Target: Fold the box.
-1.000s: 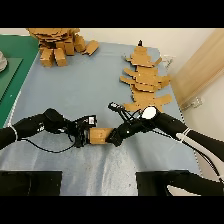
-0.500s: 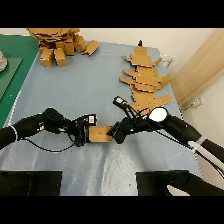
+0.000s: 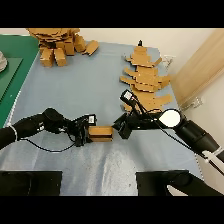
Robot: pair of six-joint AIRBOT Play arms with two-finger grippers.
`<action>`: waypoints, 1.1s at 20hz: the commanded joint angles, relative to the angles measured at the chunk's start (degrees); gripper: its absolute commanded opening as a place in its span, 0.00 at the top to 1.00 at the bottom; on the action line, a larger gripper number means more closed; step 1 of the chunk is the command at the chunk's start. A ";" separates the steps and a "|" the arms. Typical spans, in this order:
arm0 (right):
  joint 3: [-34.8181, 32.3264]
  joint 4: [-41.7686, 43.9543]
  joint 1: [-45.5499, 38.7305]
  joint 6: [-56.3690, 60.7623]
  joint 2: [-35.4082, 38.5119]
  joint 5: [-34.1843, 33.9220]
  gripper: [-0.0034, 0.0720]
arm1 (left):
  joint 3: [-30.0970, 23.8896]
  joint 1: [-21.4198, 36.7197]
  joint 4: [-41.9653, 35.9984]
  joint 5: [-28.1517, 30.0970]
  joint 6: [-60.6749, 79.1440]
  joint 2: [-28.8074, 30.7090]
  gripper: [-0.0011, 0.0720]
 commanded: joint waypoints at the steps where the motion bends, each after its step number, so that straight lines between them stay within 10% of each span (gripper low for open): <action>1: 1.49 -4.46 -0.28 -5.38 -5.66 -8.66 0.58 | -0.02 0.00 -0.02 0.02 -0.02 0.02 0.44; 3: 4.04 -2.93 0.59 -10.47 -9.49 -5.05 0.35 | -0.02 0.00 -0.04 0.02 -0.02 0.02 0.44; 13: 7.69 13.35 3.13 -25.92 -10.62 7.61 0.35 | -0.02 0.00 -0.02 0.07 -0.02 0.02 0.44; 22: 7.56 7.61 3.69 -30.05 -14.69 8.72 0.35 | -0.02 0.00 -0.02 0.07 -0.02 0.02 0.44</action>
